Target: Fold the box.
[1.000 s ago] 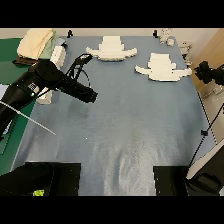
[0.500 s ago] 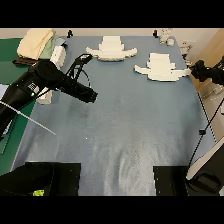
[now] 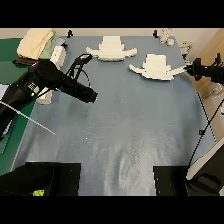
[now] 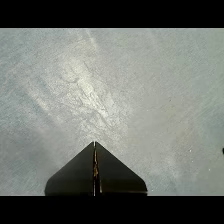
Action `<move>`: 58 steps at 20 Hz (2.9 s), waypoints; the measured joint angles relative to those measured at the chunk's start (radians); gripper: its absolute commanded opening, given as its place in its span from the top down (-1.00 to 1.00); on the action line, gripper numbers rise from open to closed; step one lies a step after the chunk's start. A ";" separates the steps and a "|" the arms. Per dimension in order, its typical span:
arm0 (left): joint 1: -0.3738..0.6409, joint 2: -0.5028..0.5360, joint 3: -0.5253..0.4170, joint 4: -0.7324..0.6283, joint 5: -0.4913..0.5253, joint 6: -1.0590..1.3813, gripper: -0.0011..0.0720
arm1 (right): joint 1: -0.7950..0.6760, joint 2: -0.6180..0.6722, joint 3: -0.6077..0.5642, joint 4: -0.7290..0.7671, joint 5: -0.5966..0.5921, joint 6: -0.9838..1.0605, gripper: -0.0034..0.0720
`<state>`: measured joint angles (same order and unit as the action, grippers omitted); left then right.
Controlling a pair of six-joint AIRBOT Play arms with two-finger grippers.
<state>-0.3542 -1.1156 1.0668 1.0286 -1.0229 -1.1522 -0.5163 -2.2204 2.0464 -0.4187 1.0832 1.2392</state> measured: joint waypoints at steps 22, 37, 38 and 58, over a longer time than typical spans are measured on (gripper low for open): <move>0.000 0.000 0.000 0.000 0.000 0.000 0.93 | 0.304 1.017 -1.266 -0.128 -0.024 -0.070 0.92; -0.001 0.000 0.000 -0.014 0.003 0.000 0.93 | 0.378 1.193 -1.507 -0.382 0.006 0.064 0.29; -0.001 0.000 0.000 -0.017 0.003 0.000 0.93 | 0.378 1.158 -1.474 -0.391 0.021 0.047 0.29; -0.001 -0.001 0.000 -0.090 -0.031 -0.001 0.93 | 0.375 0.790 -1.103 -0.493 0.160 -0.201 -0.26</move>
<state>-0.3553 -1.1164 1.0668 0.9386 -1.0538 -1.1530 -0.1417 -1.4300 0.9436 -0.9119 1.2434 1.0382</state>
